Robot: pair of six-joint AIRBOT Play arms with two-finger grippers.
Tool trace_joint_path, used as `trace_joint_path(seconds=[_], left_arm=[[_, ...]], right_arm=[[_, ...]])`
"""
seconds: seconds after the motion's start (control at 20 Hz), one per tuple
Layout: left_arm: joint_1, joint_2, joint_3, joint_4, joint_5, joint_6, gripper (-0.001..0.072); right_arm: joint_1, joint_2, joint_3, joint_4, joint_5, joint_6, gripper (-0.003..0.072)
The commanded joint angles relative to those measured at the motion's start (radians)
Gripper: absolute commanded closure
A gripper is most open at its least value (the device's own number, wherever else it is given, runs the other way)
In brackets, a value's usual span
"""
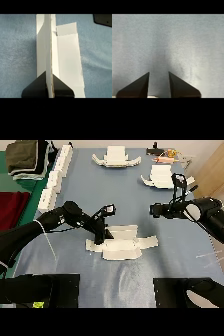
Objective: Fold the box.
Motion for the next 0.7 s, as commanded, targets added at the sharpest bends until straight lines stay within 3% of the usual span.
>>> trace_joint_path(seconds=[0.0,0.1,0.4,0.5,0.65], left_arm=[[-0.002,-0.001,0.000,0.011,0.010,-0.001,0.0696],[-0.003,-0.001,0.000,0.011,0.007,-0.002,0.0695],[-0.003,-0.001,0.000,0.011,-0.012,-0.112,0.0695],[-0.003,-0.001,0.000,0.011,-0.012,-0.112,0.0695],[-0.003,-0.001,0.000,0.011,-0.012,-0.112,0.0695]], right_arm=[[0.000,-0.001,0.000,0.016,0.030,-0.004,0.0370],[0.000,0.000,0.000,0.051,0.092,-0.055,0.0682],[0.069,0.015,-0.001,0.225,0.325,-0.233,0.0684],[0.170,0.038,-0.013,0.224,0.385,-0.250,0.0684],[0.404,0.103,-0.082,0.222,0.373,-0.322,0.0685]])
